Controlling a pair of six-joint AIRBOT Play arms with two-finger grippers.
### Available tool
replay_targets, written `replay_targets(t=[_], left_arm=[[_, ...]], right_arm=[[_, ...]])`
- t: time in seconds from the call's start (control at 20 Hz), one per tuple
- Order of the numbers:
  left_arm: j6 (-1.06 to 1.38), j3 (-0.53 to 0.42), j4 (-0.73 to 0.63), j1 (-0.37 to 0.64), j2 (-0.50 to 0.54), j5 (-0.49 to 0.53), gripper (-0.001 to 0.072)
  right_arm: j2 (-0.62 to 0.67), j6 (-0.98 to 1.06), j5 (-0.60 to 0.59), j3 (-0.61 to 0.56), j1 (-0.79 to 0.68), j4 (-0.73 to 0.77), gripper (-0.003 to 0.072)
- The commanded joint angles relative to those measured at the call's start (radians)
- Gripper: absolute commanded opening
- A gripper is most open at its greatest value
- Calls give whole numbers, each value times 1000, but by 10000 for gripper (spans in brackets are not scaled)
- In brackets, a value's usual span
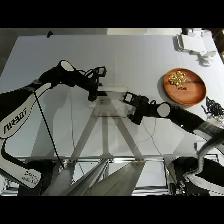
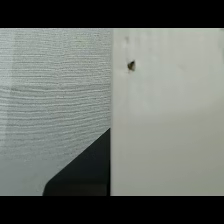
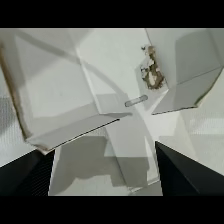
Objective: Fold the box and place the chain.
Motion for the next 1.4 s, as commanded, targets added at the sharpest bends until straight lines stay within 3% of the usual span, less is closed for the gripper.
replay_targets(t=[0.0,0.45,0.95,1.05,1.35], left_arm=[[0,0,0,0,-1,0,8],[0,0,0,0,-1,0,8],[0,0,0,0,-1,0,8],[0,0,0,0,-1,0,8],[0,0,0,0,-1,0,8]], right_arm=[[-16,1,-26,-2,10,44,698],[-17,2,-41,3,-24,262,684],[-29,-2,31,24,-66,267,644],[-39,-19,37,45,-74,268,604],[-159,-135,201,126,-148,268,611]])
